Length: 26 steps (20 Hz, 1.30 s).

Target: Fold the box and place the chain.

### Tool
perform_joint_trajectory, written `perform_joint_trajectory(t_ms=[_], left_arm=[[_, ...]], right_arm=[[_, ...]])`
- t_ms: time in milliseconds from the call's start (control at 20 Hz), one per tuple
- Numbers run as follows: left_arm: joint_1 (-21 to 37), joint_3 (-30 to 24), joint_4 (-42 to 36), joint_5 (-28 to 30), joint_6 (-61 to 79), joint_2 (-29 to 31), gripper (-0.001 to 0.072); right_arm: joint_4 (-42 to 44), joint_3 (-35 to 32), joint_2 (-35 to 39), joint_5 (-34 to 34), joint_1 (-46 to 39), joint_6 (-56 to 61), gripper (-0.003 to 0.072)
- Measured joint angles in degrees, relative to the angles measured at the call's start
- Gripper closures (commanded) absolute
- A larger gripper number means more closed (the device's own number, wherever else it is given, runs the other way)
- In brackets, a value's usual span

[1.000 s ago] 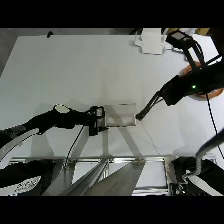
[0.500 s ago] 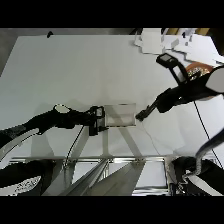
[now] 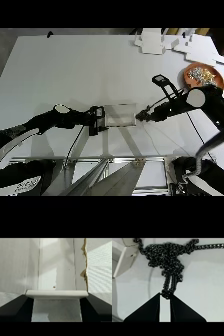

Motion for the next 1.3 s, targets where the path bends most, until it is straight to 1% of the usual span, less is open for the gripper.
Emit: perform_joint_trajectory(t_ms=[300, 600, 800, 1000, 1300], left_arm=[[0.0, 0.0, 0.0, 0.0, 0.0, 0.0, 0.0438], [0.0, 0.0, 0.0, 0.0, 0.0, 0.0, 0.0438], [0.0, 0.0, 0.0, 0.02, 0.0, 0.0, 0.0438], [0.0, 0.0, 0.0, 0.02, 0.0, 0.0, 0.0438], [0.0, 0.0, -0.02, 0.02, 0.0, 0.0, 0.0438]], right_arm=[[-0.85, -1.36, -0.68, -2.6, 0.0, 1.49, 0.0672], [-6.95, -1.55, -1.25, -5.64, -0.46, 5.03, 0.0672], [-9.03, -1.55, -1.38, -7.5, -4.5, 6.43, 0.0672], [-8.87, -1.55, -1.38, -8.63, -9.2, 7.76, 0.0672], [-7.28, -1.55, -1.46, -8.55, -11.15, 7.93, 0.0672]])
